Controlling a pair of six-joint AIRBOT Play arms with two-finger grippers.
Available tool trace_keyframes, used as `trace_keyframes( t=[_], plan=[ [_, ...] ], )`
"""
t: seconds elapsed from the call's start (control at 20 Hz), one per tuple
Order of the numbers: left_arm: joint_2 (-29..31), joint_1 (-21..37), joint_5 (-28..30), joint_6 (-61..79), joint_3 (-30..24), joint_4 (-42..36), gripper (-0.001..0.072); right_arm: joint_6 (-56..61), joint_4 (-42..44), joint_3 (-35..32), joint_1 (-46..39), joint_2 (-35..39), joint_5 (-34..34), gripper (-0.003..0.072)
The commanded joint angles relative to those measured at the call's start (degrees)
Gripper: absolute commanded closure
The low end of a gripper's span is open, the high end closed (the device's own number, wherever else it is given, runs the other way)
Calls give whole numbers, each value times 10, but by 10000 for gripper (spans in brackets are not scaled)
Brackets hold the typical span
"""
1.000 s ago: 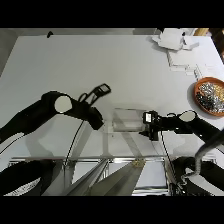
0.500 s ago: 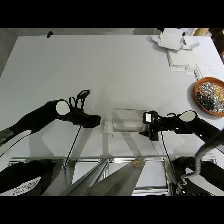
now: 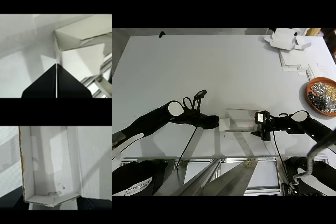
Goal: Fold the box and place the chain.
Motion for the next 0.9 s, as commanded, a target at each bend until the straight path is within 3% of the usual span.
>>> trace_keyframes(
  t=[0.0,0.1,0.4,0.6,0.85],
  plan=[
    [24,-19,16,6,0,-23,703,0,0,0,0,0,0,284],
    [20,-36,31,8,0,-24,680,0,0,0,0,0,0,284],
    [15,-59,59,3,3,-26,480,0,0,0,0,0,0,284],
    [2,-70,64,-2,16,-3,480,0,0,0,0,0,0,284],
    [-52,-101,45,-120,75,119,479,0,0,0,0,0,0,284]
  ],
)
